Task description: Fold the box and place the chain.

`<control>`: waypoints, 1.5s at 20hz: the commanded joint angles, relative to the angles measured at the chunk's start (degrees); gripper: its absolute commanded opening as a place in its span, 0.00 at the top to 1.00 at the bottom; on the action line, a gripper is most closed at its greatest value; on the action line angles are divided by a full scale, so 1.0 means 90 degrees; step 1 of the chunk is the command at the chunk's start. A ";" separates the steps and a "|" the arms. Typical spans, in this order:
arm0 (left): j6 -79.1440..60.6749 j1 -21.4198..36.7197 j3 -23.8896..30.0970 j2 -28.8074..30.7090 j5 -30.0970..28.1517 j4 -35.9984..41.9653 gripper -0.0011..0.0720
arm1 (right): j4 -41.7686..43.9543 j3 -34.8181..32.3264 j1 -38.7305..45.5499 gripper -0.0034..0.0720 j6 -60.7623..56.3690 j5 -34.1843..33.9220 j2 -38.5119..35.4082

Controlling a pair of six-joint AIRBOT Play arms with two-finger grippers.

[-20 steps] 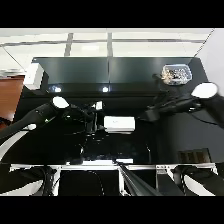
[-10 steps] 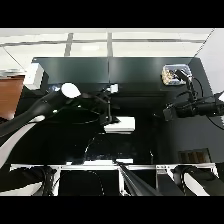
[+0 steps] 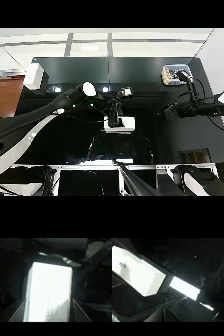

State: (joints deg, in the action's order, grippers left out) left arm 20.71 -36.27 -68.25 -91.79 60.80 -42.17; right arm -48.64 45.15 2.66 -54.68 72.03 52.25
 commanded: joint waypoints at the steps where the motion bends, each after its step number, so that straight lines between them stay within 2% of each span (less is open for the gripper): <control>1: 0.0090 -0.0117 -0.0158 -0.0056 0.0488 -0.0532 0.00 | -0.0160 0.0000 0.0002 0.94 0.0000 -0.0080 -0.0005; 7: 0.1282 -0.0668 -0.0617 -0.0090 0.0483 -0.2006 0.00 | -0.0158 0.0002 0.0002 0.94 -0.0090 -0.0197 -0.0005; 11: 0.2300 -0.0981 -0.0726 -0.0299 0.0486 -0.2307 0.00 | -0.0155 0.0000 0.0002 0.94 -0.0146 -0.0250 -0.0005; 14: 0.3016 -0.1263 -0.0741 -0.0338 0.0126 -0.3130 0.01 | -0.0155 0.0000 0.0002 0.94 -0.0214 -0.0250 -0.0005; 15: 0.3320 -0.1348 -0.0777 -0.0338 0.0121 -0.3534 0.07 | -0.0155 0.0000 0.0002 0.94 -0.0216 -0.0250 -0.0005; 16: 0.3585 -0.1392 -0.0879 -0.0328 0.0333 -0.3925 0.35 | -0.0155 0.0000 0.0002 0.94 -0.0216 -0.0250 -0.0005; 17: 0.3789 -0.1365 -0.1061 -0.0296 0.0741 -0.4201 0.53 | -0.0155 0.0000 0.0002 0.94 -0.0219 -0.0253 -0.0005; 19: 0.4303 -0.1105 -0.1375 -0.0056 0.1501 -0.4551 0.53 | -0.0155 0.0000 0.0002 0.94 -0.0219 -0.0253 -0.0005; 22: 0.5416 -0.0080 -0.1382 0.0867 0.2373 -0.5000 0.53 | -0.0151 0.0000 0.0000 0.94 -0.0267 -0.0245 -0.0005; 25: 0.6271 0.1729 -0.0979 0.1919 0.2776 -0.5270 0.53 | -0.0151 0.0000 0.0000 0.94 -0.0287 -0.0248 -0.0005; 28: 0.7074 0.4090 -0.0032 0.2701 0.2300 -0.5260 0.53 | -0.0146 0.0000 0.0000 0.94 -0.0291 -0.0287 -0.0005; 30: 0.7019 0.5474 0.0505 0.2771 0.1933 -0.5044 0.53 | -0.0146 0.0000 0.0000 0.94 -0.0410 -0.0359 -0.0005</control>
State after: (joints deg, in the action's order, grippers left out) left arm 79.33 -3.79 -69.78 -70.63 81.17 -88.60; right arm -50.02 45.15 2.66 -57.41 69.45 52.25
